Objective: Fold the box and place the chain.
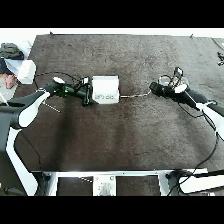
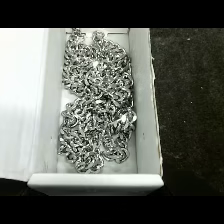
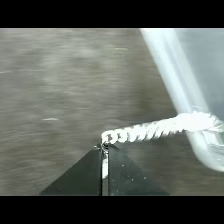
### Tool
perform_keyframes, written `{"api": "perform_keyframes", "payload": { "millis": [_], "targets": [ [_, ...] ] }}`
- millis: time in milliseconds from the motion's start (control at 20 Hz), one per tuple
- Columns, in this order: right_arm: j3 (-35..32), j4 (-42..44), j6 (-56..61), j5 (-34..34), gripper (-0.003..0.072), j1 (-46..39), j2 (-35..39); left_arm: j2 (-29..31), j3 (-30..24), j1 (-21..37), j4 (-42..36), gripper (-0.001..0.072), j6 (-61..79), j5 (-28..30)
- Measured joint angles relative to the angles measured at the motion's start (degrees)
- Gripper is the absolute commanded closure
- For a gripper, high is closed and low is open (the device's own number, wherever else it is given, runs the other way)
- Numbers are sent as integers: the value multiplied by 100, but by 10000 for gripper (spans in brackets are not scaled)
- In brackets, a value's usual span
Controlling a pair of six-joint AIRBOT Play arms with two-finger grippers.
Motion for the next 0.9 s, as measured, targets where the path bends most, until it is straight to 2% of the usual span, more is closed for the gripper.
{"api": "perform_keyframes", "payload": {
  "millis": [250,450,650,900],
  "targets": [
    [70,474,-802,299,699,748,1436,0,-2,0,0,355,0,0],
    [136,599,-1097,256,700,1659,2227,0,-2,0,0,355,0,0],
    [404,634,-1246,-39,700,2533,2339,0,0,0,0,355,0,0],
    [800,634,-1388,-264,700,3110,1891,0,-2,0,0,355,0,0]
  ]
}}
